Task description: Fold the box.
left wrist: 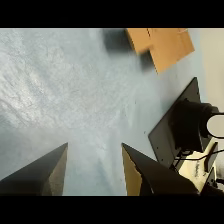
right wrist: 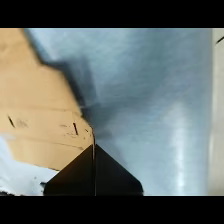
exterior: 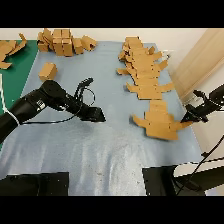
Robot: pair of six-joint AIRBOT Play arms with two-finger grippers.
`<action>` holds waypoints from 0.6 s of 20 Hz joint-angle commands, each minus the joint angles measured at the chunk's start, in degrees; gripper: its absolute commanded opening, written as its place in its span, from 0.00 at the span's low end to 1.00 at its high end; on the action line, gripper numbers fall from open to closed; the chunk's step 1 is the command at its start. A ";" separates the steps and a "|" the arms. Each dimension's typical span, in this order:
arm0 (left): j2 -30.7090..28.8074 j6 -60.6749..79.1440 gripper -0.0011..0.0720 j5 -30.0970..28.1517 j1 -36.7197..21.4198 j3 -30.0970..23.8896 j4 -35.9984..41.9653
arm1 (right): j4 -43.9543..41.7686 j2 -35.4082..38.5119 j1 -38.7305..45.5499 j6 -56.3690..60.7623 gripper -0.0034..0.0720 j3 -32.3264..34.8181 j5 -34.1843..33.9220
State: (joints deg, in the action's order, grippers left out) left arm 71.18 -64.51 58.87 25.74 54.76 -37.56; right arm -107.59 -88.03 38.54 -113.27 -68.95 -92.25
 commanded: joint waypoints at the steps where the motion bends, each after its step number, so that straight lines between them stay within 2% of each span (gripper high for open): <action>1: 0.02 0.52 0.72 2.16 -0.02 0.04 0.33 | -6.80 2.21 -0.42 -0.20 0.05 3.93 -2.51; 6: 0.02 1.03 0.72 1.11 -2.64 -1.68 0.22 | -13.77 6.91 -8.52 1.01 0.05 16.48 3.39; 9: 0.02 1.11 0.72 1.31 -6.16 -4.98 0.28 | -19.96 10.93 -16.76 1.01 0.05 24.41 14.08; 12: 0.02 1.70 0.72 1.92 -8.81 -7.98 0.31 | -21.70 12.72 -25.55 1.84 0.05 27.23 21.35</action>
State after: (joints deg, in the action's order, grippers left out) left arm 71.18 -63.26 60.23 19.35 49.30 -37.30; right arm -125.62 -77.41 20.25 -112.33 -45.56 -79.31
